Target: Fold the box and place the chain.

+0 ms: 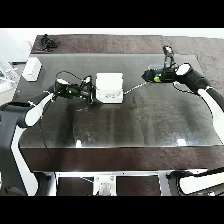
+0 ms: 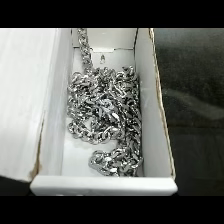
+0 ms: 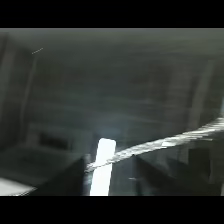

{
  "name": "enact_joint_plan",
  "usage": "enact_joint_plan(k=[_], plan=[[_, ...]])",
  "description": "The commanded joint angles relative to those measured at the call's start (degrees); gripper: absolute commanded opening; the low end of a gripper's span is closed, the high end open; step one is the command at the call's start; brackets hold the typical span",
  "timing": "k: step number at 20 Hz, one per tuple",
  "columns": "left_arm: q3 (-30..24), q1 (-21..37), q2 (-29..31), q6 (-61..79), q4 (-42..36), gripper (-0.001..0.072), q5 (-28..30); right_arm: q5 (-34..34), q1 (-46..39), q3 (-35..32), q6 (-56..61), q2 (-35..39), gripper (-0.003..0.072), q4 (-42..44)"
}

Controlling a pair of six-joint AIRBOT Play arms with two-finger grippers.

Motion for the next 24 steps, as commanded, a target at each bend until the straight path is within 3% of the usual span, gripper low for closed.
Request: enact_joint_plan(k=[1,7,10,11,12,13,14,18,24], plan=[[0.0,0.1,0.0,0.0,0.0,0.029,0.0,-3.8,-3.6,0.0,4.1,-3.0,0.0517,-0.1],[0.0,0.1,0.0,0.0,0.0,0.029,0.0,-10.3,-2.7,0.0,4.2,-10.2,0.0517,10.6],[0.0,0.1,0.0,0.0,0.0,0.029,0.0,-14.6,-1.6,0.0,4.2,-11.6,0.051,11.9],[0.0,0.1,0.0,0.0,0.0,0.029,0.0,-16.8,-1.2,0.0,4.2,-11.8,0.0392,11.9],[0.0,0.1,0.0,0.0,0.0,0.029,0.0,-19.0,-1.0,0.0,4.0,-11.9,0.0186,11.8],[0.0,0.1,0.0,0.0,0.0,0.029,0.0,-20.3,-0.9,0.0,4.0,-11.8,0.0034,11.8],[0.0,0.1,0.0,0.0,0.0,0.029,0.0,-20.5,-0.9,0.0,4.0,-11.7,0.0004,11.8],[0.0,0.1,0.0,0.0,0.0,0.029,0.0,-15.0,-0.2,0.0,4.0,-5.3,0.0003,11.6],[0.0,0.1,0.0,0.0,0.0,0.029,0.0,-12.0,5.9,0.0,-2.1,16.9,0.0,9.0]])
